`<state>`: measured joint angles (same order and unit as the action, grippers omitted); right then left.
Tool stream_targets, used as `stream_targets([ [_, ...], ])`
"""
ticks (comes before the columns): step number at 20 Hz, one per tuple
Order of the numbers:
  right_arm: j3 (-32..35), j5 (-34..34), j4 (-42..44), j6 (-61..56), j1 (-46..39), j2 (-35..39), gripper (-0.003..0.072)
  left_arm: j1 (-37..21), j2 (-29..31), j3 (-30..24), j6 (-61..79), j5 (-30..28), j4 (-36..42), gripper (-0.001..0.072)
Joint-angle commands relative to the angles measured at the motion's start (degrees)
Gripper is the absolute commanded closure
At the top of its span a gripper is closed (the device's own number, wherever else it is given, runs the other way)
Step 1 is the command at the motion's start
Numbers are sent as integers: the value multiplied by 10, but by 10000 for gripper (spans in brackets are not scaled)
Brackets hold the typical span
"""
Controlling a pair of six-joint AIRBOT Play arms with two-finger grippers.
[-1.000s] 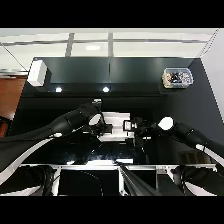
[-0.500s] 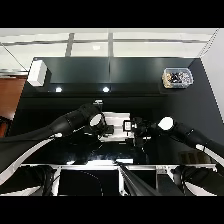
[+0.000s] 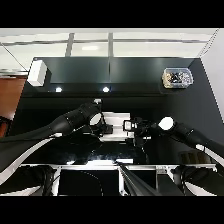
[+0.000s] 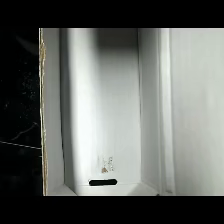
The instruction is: Fold the box and place the chain.
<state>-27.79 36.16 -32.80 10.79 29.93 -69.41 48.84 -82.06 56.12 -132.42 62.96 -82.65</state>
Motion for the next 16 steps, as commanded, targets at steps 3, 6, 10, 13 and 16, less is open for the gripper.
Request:
stream_targets([
  [3,0,1,-1,1,1,0,234,0,0,1,1,-11,1,681],
  [6,0,2,-19,-11,0,4,4,0,0,1,1,-10,-6,681],
  [10,0,37,-99,-55,0,50,5,0,0,1,2,-1,-9,681],
  [13,0,57,-123,-64,0,91,5,1,0,1,2,31,-28,681],
  [16,0,61,-120,-63,1,94,5,1,0,0,0,31,-37,681],
])
